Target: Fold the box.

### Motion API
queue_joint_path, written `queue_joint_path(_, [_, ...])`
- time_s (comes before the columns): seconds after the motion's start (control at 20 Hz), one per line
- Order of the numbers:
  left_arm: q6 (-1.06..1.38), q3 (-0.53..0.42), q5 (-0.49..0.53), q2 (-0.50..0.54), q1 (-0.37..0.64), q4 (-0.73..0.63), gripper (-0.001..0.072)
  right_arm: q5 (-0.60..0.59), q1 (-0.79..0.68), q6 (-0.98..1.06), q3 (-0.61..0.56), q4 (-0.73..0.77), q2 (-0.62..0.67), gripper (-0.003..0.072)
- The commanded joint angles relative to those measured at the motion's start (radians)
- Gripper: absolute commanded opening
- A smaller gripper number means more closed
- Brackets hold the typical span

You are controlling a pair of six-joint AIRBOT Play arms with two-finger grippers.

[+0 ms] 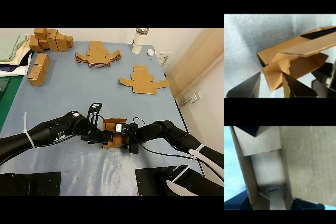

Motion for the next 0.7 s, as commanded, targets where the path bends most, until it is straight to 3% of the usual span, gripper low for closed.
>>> queue_joint_path(0.0, [-0.151, 0.105, -0.130, -0.049, -0.045, 0.170, 0.0429, 0.000, 0.000, 0.000, 0.000, 0.000, 0.001, 0.0472])
queue_joint_path(0.3, [-0.205, 0.257, -0.266, -0.187, -0.076, 0.207, 0.0429, 0.000, 0.000, 0.000, 0.000, 0.000, 0.001, 0.0471])
queue_joint_path(0.65, [-0.278, 0.289, -0.313, -0.274, -0.080, 0.219, 0.0429, 0.000, 0.000, 0.000, 0.000, 0.000, 0.001, 0.0471])
